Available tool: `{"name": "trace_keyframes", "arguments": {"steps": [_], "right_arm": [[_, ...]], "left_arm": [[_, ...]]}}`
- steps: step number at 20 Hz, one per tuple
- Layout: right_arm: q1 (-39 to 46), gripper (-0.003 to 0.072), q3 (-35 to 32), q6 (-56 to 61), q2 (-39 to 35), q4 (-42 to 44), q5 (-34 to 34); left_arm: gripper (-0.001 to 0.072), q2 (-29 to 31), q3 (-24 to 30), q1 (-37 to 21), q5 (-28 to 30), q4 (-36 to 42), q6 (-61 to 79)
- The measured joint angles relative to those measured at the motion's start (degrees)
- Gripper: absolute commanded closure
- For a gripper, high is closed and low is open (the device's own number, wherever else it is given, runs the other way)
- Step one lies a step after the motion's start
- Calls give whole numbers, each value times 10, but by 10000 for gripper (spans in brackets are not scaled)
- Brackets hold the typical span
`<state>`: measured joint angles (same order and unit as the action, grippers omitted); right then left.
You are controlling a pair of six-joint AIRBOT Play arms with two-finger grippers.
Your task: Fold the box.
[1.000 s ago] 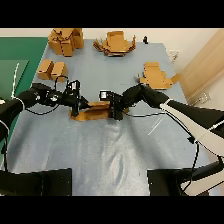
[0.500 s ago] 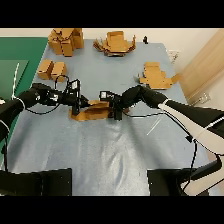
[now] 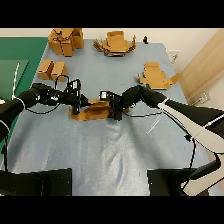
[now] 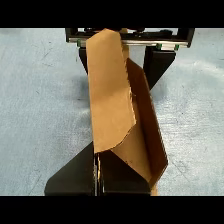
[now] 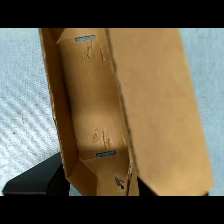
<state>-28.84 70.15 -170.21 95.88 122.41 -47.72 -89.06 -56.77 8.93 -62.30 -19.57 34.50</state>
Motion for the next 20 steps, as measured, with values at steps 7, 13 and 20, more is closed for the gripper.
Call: {"name": "trace_keyframes", "arguments": {"steps": [7,13,20], "right_arm": [[0,169,9,0,2,-9,-23],[-1,169,13,2,3,-13,-26],[-3,325,14,40,2,-14,-26]], "left_arm": [[695,0,0,0,2,-1,0],[696,0,0,0,2,-1,0],[695,0,0,0,-5,-3,0]]}}
